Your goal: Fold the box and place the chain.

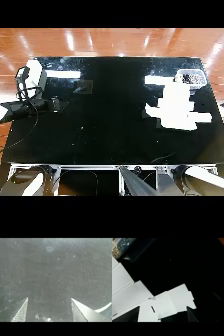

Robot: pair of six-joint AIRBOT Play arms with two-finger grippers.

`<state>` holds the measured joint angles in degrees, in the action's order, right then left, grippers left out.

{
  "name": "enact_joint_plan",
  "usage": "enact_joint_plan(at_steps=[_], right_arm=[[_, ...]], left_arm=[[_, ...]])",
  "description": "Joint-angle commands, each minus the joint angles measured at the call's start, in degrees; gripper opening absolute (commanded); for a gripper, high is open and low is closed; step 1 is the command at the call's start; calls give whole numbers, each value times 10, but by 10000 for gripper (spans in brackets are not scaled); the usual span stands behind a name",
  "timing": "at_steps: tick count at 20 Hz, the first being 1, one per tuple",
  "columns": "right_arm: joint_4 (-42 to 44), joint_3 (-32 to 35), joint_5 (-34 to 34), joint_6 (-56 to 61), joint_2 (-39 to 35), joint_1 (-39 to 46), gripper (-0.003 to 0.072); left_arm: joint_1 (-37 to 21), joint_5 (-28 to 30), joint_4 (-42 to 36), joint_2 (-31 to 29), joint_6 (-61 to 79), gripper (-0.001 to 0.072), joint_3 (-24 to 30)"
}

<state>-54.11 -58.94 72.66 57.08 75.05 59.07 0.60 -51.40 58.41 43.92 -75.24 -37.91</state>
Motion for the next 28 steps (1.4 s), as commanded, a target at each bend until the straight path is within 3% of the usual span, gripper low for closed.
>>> enact_joint_plan(at_steps=[1,5,8,20,21,22,23,28], right_arm=[[24,-49,71,-67,114,86,720],[38,-126,143,-68,244,91,720],[58,-147,186,-68,295,78,720],[64,-147,214,-68,324,-64,720],[58,-147,218,-68,324,-74,679],[56,-147,227,-81,323,-81,209],[60,-147,239,-99,323,-84,38],[86,-147,263,-108,273,-108,30]], left_arm=[[0,-13,-4,14,0,620,0],[0,-16,-4,31,0,620,0],[0,-31,-4,40,0,619,0],[0,-32,-5,56,0,619,0],[0,-32,-5,56,0,619,0],[0,-32,-5,56,0,620,0],[0,-33,-5,56,0,619,0],[0,-57,-5,56,0,619,0]])
